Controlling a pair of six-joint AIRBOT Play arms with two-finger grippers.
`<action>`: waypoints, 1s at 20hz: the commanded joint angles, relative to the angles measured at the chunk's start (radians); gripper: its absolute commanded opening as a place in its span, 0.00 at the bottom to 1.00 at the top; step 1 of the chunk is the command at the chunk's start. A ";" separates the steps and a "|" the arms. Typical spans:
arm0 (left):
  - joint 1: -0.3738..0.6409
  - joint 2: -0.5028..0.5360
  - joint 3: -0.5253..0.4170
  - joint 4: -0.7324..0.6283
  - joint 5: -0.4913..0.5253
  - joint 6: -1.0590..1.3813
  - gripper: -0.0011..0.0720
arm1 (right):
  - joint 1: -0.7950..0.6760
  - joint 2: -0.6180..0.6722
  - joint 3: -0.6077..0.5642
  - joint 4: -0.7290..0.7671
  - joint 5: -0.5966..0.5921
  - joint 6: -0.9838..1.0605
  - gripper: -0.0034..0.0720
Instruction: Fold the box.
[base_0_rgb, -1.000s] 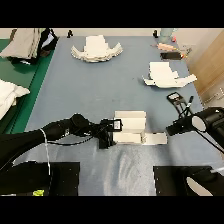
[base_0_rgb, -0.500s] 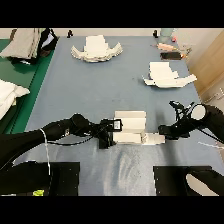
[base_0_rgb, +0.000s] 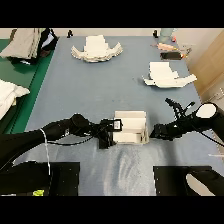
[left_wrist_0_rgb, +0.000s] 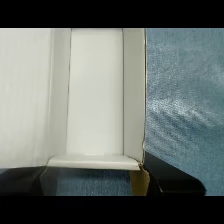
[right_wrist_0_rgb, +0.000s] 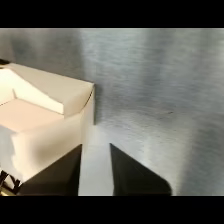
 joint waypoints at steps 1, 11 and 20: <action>0.000 0.001 0.000 0.000 0.000 0.000 0.73 | 0.007 0.009 0.001 0.105 0.008 -0.075 0.45; 0.000 0.001 0.000 0.000 0.000 0.000 0.73 | 0.215 -0.053 0.012 -0.029 -0.225 0.074 0.62; 0.000 0.001 0.000 0.000 0.000 0.000 0.73 | 0.608 -0.205 0.207 -0.549 -0.169 0.727 0.61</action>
